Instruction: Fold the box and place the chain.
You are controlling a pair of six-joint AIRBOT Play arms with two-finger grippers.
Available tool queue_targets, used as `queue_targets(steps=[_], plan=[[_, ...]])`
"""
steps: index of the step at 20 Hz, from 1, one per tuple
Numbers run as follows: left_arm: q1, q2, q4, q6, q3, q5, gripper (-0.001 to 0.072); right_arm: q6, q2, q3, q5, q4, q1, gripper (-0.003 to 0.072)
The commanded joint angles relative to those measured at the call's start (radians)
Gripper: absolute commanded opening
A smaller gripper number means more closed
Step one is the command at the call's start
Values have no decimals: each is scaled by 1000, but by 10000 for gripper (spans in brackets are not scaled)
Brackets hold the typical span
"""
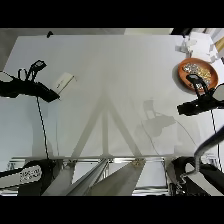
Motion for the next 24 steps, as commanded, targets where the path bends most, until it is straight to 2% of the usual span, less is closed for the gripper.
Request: queue_targets(steps=[1, 9, 19, 24], plan=[[-26, 23, 40, 0, 1, 17, 697, 0, -1, 1, 0, 1, 0, 14], [-32, 49, 38, -1, 1, 31, 696, 0, -1, 1, 0, 0, 0, 14], [-32, 174, 41, -35, 1, 29, 693, 0, -1, 1, 0, 0, 0, 14], [-32, 179, 29, -56, 1, 19, 692, 0, -1, 1, 0, 0, 0, 14]])
